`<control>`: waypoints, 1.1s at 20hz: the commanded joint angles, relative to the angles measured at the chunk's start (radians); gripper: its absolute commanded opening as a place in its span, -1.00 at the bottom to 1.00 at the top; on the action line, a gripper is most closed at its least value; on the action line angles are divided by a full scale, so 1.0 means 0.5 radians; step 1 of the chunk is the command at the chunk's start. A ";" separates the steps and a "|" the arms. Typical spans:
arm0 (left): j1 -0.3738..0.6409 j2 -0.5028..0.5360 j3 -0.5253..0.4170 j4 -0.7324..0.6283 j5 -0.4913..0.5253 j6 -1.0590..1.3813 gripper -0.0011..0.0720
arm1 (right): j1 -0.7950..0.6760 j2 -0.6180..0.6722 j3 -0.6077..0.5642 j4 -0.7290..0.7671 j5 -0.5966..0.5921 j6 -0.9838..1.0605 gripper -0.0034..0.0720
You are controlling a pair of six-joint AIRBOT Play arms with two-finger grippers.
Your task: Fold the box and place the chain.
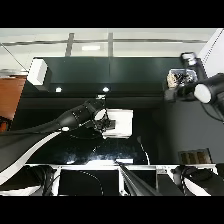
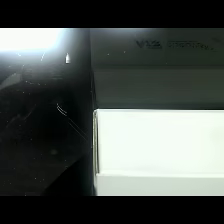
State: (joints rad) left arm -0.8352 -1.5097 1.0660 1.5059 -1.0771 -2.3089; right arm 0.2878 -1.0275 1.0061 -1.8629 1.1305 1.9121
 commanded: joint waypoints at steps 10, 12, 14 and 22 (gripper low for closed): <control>0.001 0.000 0.002 0.000 -0.018 0.002 -0.88 | -0.754 -1.214 0.864 0.239 -0.536 -0.157 0.97; 0.002 0.000 0.002 0.001 -0.016 0.002 -0.89 | -0.777 -1.434 1.055 0.241 -0.458 -0.157 0.95; 0.002 0.000 0.002 0.001 -0.016 0.002 -0.88 | -0.801 -1.599 1.194 0.249 -0.420 -0.157 0.75; 0.002 0.000 0.002 -0.003 -0.018 0.002 -0.88 | -0.899 -1.803 1.298 0.581 -0.404 -0.132 -0.51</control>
